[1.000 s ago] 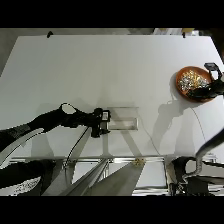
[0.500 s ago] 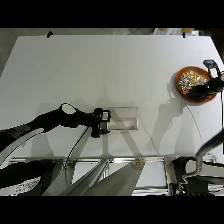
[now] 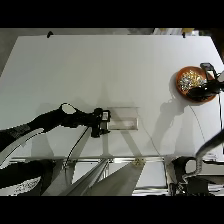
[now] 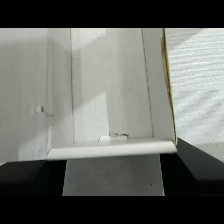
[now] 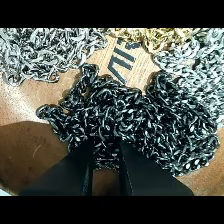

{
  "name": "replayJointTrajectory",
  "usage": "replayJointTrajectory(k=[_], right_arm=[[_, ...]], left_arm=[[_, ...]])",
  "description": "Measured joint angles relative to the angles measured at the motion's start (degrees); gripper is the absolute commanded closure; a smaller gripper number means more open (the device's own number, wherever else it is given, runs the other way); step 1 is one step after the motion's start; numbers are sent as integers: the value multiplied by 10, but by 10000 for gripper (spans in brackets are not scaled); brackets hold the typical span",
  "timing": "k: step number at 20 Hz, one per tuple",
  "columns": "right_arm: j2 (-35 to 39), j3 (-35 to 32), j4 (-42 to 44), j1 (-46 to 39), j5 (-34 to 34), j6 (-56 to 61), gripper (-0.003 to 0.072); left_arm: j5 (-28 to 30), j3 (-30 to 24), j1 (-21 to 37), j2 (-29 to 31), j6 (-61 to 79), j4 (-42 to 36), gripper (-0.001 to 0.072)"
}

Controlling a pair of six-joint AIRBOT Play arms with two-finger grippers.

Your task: Fold the box and place the chain.

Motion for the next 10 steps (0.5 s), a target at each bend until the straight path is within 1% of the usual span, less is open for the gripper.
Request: replayJointTrajectory(k=[1, 3, 7, 8, 10], right_arm=[[-1, 0, -1, 0, 0, 1, 648], [-2, 0, 0, 0, 0, 3, 665], [1, 0, 0, 0, 14, 4, 665], [6, 0, 0, 0, 27, 4, 665], [25, 0, 0, 0, 31, 4, 665]], left_arm=[[0, 0, 0, 0, 0, 0, 384], [0, 0, 0, 0, 0, 0, 384], [0, 0, 0, 0, 0, 0, 384], [0, 0, 0, 0, 0, 0, 384], [0, 0, 0, 0, 0, 0, 384]])
